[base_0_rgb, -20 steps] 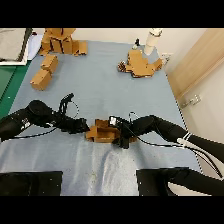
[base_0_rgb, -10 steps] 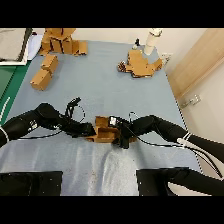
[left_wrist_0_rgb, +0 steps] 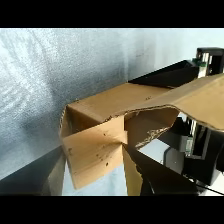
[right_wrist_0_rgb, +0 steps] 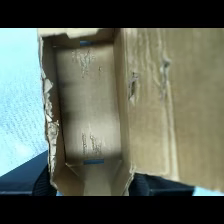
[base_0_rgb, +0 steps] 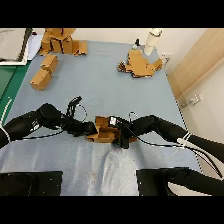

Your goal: Fold the box.

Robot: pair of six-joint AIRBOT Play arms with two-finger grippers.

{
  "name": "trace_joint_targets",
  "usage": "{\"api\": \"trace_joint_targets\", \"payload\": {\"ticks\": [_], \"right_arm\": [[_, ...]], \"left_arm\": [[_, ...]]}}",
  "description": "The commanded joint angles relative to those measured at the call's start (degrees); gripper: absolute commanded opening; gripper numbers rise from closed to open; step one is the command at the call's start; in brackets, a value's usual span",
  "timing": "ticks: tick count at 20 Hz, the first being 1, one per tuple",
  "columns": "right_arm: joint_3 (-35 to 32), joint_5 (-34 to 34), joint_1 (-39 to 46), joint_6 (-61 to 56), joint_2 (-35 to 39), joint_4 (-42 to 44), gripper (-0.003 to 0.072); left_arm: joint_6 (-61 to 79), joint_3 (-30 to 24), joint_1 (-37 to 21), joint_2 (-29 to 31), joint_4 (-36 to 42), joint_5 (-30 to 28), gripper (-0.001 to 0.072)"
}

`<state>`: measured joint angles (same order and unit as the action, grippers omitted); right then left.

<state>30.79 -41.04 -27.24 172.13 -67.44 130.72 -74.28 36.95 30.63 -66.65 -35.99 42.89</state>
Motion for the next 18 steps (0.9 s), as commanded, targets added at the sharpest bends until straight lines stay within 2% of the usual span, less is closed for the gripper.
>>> {"api": "trace_joint_targets", "payload": {"ticks": [1,4,6,18], "right_arm": [[0.0,0.0,0.0,0.0,0.0,0.0,0.0499],[0.0,0.0,0.0,0.0,0.0,0.0,0.0499],[0.0,0.0,0.0,0.0,0.0,0.0,0.0500],[0.0,0.0,0.0,0.0,0.0,0.0,0.0499]], "left_arm": [[-12.2,1.2,3.5,0.0,-12.7,-0.9,0.0532],[-24.1,4.4,7.6,0.0,-24.6,-0.9,0.0532],[-29.3,6.4,9.2,0.0,-29.8,-0.7,0.0532],[-36.4,7.9,13.2,-0.2,-33.5,1.0,0.0524]]}}
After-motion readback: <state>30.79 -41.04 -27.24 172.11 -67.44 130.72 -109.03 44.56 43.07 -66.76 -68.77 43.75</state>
